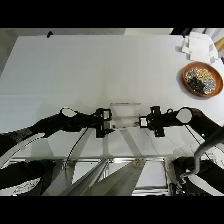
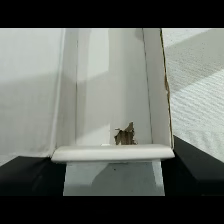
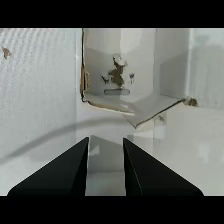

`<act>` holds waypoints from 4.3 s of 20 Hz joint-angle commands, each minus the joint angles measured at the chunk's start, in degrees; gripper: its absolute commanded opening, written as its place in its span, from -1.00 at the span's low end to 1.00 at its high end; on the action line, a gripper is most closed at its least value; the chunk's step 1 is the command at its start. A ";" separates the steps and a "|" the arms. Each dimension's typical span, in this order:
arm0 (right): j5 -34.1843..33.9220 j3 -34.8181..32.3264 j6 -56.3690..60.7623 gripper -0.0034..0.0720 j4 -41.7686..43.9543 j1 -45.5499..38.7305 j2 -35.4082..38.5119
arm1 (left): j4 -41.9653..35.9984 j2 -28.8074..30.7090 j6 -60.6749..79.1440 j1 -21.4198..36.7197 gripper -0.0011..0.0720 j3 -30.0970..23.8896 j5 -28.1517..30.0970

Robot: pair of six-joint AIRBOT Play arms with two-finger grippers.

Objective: Fold the box and place the chain.

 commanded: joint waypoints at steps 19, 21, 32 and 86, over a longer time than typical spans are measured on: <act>-1.42 0.02 -7.28 -0.50 15.61 0.02 -1.25 | 0.02 0.00 0.00 0.02 -0.78 0.04 0.00; -1.51 0.00 -7.72 -0.50 15.63 0.02 -1.38 | 0.02 0.00 0.00 0.02 -0.78 0.04 0.00; -1.51 -0.55 -11.47 0.01 24.65 0.02 -3.10 | 0.02 0.00 0.00 0.02 -0.78 0.04 0.00; -8.17 -0.70 73.44 -0.88 -12.17 0.00 12.39 | 0.02 0.00 0.00 0.02 -0.78 0.04 0.00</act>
